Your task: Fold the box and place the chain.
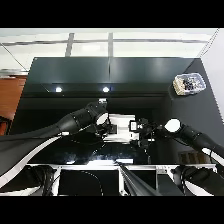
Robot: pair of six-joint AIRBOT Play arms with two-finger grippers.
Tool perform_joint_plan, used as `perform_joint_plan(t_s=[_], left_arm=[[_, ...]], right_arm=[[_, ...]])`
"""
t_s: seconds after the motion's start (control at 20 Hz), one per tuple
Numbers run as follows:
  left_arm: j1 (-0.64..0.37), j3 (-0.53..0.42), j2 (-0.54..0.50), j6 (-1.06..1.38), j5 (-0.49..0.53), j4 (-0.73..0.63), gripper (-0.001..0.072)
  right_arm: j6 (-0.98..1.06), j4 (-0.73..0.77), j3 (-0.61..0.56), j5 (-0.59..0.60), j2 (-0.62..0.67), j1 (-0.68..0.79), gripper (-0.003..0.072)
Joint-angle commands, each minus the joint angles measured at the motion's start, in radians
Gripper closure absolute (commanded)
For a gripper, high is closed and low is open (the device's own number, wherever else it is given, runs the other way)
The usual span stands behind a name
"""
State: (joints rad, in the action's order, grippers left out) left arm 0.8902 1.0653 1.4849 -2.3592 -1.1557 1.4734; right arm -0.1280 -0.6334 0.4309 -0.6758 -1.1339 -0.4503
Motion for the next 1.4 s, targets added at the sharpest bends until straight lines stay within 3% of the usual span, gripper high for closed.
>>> perform_joint_plan(t_s=[0.0, 0.1, 0.3, 0.4, 0.5, 0.6, 0.65, 0.7, 1.05, 1.3, 1.35], left_arm=[[-0.001, 0.001, -0.002, -0.002, 0.001, 0.011, 0.0687], [-0.001, 0.001, -0.002, -0.002, 0.002, 0.011, 0.0687], [-0.001, 0.001, -0.002, -0.001, 0.002, 0.011, 0.0686], [0.000, 0.001, -0.002, -0.001, 0.001, 0.010, 0.0685], [0.000, 0.001, -0.002, -0.001, -0.001, 0.010, 0.0685], [0.000, 0.001, -0.002, -0.001, -0.001, 0.010, 0.0685], [0.000, 0.001, -0.002, -0.001, -0.001, 0.010, 0.0685], [0.000, 0.001, -0.002, -0.001, -0.001, 0.010, 0.0685], [0.000, 0.001, -0.002, -0.001, 0.000, 0.010, 0.0685], [0.000, 0.001, -0.002, -0.001, -0.001, 0.010, 0.0685], [-0.001, 0.001, -0.002, -0.001, -0.001, 0.010, 0.0685]], right_arm=[[0.180, -0.153, 0.036, -0.055, 0.037, 0.003, 0.0027], [0.203, -0.215, 0.060, -0.134, 0.079, 0.019, 0.0027], [0.177, -0.206, 0.060, -0.154, 0.103, 0.026, 0.0030], [0.116, -0.200, 0.060, -0.153, 0.102, 0.026, 0.0175], [0.080, -0.154, 0.060, -0.151, 0.101, 0.026, 0.0176], [0.067, -0.105, 0.058, -0.150, 0.100, 0.026, 0.0297], [0.068, -0.092, 0.058, -0.151, 0.100, 0.026, 0.0510], [0.068, -0.077, 0.058, -0.151, 0.098, 0.026, 0.0557], [0.067, 0.189, 0.033, -0.084, -0.007, -0.002, 0.0558], [0.068, 0.185, 0.032, -0.034, -0.024, -0.027, 0.0557], [0.068, 0.188, 0.032, -0.034, -0.024, -0.027, 0.0493]])
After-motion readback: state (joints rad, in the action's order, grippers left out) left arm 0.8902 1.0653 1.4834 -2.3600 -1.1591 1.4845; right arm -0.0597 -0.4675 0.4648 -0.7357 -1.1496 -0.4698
